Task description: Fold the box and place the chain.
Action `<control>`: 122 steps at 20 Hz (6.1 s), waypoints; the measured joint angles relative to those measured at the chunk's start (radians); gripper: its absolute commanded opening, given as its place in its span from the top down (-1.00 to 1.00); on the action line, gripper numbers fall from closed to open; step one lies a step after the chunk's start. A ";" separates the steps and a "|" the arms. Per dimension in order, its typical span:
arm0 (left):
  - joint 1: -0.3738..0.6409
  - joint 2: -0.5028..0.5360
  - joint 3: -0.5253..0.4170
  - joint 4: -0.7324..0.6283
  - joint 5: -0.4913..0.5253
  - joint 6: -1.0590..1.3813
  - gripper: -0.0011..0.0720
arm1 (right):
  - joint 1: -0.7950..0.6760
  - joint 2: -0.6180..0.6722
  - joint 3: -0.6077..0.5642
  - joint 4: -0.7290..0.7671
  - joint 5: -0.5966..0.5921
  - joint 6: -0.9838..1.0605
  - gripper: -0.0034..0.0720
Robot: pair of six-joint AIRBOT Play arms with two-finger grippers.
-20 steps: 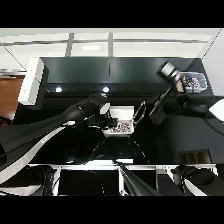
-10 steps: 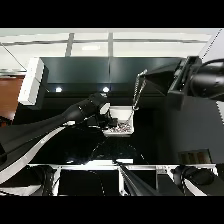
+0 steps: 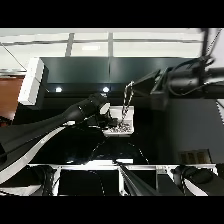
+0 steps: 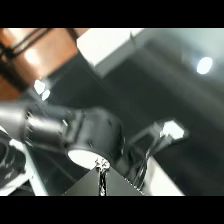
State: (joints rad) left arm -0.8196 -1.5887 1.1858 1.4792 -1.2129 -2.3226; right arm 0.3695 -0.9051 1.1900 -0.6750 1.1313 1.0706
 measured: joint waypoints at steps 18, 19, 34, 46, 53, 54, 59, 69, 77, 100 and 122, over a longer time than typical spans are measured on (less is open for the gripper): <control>0.000 0.000 0.000 0.000 0.005 0.000 0.89 | -0.042 -0.043 -0.492 0.039 -0.203 0.006 0.16; 0.000 0.000 0.000 0.000 0.006 0.000 0.89 | -0.074 -0.037 -0.479 0.010 -0.177 0.011 0.16; 0.000 0.054 0.031 0.006 0.000 0.084 -0.97 | -0.463 0.070 -0.405 -0.145 0.101 0.029 0.16; 0.301 0.518 -0.381 0.023 0.100 0.685 -0.97 | -0.468 0.071 -0.405 -0.148 0.095 0.040 0.16; 0.618 0.489 -0.631 -0.745 0.198 1.596 -0.99 | -0.468 0.071 -0.405 -0.148 0.034 0.087 0.16; 0.617 0.476 -0.640 -0.785 0.197 1.730 -0.99 | -0.468 0.071 -0.405 -0.148 0.027 0.090 0.16; 0.523 0.444 -0.632 -0.749 0.249 2.266 -0.99 | -0.468 0.071 -0.405 -0.148 0.010 0.098 0.16; 0.435 0.256 -0.529 -0.854 0.321 2.560 -0.99 | -0.468 0.071 -0.405 -0.149 0.009 0.111 0.16; 0.403 0.215 -0.510 -0.892 0.335 2.576 -0.98 | -0.468 0.071 -0.405 -0.149 0.010 0.112 0.16; 0.352 0.178 -0.467 -0.938 0.357 2.560 0.01 | -0.380 0.027 -0.409 -0.136 -0.058 0.157 -0.96; 0.352 0.178 -0.467 -0.941 0.355 2.552 0.00 | -0.010 -0.280 -0.299 -0.195 -0.074 -0.553 -0.96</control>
State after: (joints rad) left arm -0.4675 -1.4109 0.7193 0.5385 -0.8581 0.2291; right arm 0.3599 -1.1851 0.8906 -0.8703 1.0576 0.5175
